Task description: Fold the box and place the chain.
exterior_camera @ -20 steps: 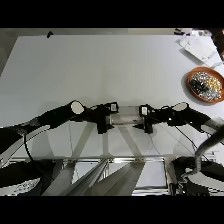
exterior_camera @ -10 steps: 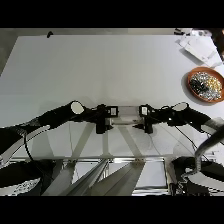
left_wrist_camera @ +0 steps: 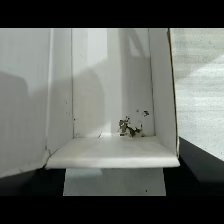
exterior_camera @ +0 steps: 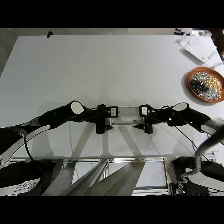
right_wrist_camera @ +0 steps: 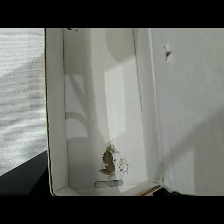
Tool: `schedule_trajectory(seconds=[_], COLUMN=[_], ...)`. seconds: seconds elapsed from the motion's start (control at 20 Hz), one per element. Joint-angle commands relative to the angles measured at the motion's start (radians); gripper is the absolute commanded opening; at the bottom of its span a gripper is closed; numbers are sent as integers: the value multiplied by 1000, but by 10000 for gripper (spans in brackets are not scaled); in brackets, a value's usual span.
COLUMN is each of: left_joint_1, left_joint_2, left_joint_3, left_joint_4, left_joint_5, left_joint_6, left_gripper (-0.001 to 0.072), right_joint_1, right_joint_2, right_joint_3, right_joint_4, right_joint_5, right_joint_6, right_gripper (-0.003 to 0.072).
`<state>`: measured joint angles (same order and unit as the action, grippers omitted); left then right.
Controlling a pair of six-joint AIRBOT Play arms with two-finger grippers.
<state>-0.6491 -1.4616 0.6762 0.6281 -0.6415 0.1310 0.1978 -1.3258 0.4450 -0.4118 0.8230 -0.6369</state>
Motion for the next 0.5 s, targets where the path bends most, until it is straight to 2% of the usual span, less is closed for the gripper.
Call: schedule_trajectory(seconds=[0.0,0.3,0.35,0.45], left_joint_1=[-1,-1,-1,-1], left_joint_2=[0,0,0,0], left_joint_3=[-1,-1,-1,-1], left_joint_4=[-16,-81,-81,-82], left_joint_5=[-3,-11,-21,-28], left_joint_6=[-1,0,0,0], left_gripper=[344,355,379,592], right_joint_1=[0,0,0,0], right_joint_2=[0,0,0,0], right_joint_3=[0,0,0,0], right_joint_4=[0,0,0,0], right_joint_5=[0,0,0,0], right_joint_6=[0,0,0,0], right_gripper=[413,413,413,413])
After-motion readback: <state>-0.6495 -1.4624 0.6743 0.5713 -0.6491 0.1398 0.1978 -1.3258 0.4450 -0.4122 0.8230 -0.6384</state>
